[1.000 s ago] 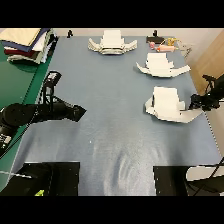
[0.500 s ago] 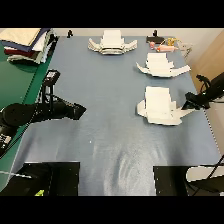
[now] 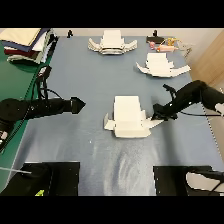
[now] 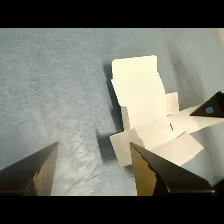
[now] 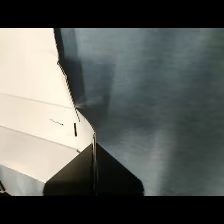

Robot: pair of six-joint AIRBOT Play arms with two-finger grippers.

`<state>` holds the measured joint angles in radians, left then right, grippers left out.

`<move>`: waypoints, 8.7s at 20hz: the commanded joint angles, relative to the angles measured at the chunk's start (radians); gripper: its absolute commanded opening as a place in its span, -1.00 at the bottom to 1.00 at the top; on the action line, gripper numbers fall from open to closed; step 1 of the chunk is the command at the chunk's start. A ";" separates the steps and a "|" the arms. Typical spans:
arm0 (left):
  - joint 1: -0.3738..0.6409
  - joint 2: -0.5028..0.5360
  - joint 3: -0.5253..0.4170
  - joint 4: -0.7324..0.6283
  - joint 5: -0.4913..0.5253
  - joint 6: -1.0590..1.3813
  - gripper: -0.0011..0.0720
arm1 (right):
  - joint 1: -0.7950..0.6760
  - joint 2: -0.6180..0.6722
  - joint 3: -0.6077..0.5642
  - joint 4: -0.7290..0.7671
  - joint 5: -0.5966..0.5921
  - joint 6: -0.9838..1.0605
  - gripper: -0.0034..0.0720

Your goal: Fold the box.

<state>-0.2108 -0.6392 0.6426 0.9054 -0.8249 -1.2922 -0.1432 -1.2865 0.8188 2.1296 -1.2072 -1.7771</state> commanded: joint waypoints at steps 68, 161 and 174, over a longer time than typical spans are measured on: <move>-0.229 -0.663 0.111 -0.533 -0.159 1.521 -0.95 | 0.461 0.451 -0.232 -0.734 0.371 0.506 0.09; -0.350 -0.583 0.081 -0.299 -0.127 1.190 -0.93 | 1.155 0.480 -0.349 -0.663 0.382 0.018 0.60; -0.350 -0.583 0.081 -0.299 -0.127 1.190 -0.93 | 1.154 0.399 -0.278 -1.077 0.367 0.468 0.60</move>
<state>-0.5606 -1.2224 0.7242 0.6060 -0.9520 -0.1020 1.0100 -0.8955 0.5293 1.1530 -0.8124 -1.4170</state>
